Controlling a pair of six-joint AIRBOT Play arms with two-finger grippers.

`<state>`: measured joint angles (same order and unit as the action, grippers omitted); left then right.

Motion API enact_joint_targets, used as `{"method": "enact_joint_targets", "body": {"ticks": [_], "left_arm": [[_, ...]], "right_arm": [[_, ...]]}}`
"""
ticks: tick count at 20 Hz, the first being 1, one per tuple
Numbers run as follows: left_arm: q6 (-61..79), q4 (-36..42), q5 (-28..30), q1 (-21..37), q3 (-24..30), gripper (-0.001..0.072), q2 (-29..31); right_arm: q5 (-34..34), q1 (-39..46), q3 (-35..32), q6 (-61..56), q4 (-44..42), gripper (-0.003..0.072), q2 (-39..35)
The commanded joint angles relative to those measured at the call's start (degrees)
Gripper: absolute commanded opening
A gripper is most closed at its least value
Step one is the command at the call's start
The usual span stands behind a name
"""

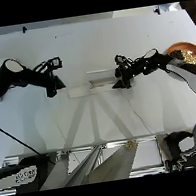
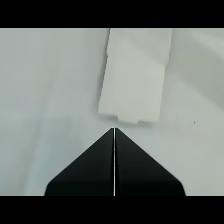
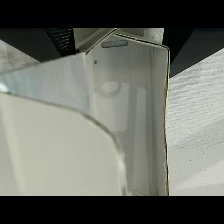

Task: Fold the box and place the chain.

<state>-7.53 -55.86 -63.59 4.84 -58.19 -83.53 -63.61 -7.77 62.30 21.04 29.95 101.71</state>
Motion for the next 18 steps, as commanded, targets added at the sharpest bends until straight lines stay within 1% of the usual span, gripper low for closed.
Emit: {"method": "enact_joint_targets", "body": {"ticks": [1,7,10,13,18], "left_arm": [[-14.51,-7.65,4.39,0.33,3.91,0.0011,0.5],[-22.77,-8.02,7.3,-3.13,5.31,0.001,0.5],[-30.14,-8.07,9.53,-4.59,5.31,0.001,0.48],[-37.53,-7.87,10.86,-4.59,5.31,0.001,0.46],[-47.82,-7.98,10.78,-4.63,5.33,0.001,-0.48]], "right_arm": [[-0.02,0.0,0.02,0.0,0.0,0.0425,0.0],[-0.02,0.0,0.02,0.0,-0.02,0.0425,0.0],[-0.02,0.0,0.02,0.0,0.0,0.0425,0.0],[-0.02,0.0,0.02,0.0,-0.02,0.0425,0.0],[-0.02,0.0,0.02,0.0,0.0,0.0425,0.0]]}}
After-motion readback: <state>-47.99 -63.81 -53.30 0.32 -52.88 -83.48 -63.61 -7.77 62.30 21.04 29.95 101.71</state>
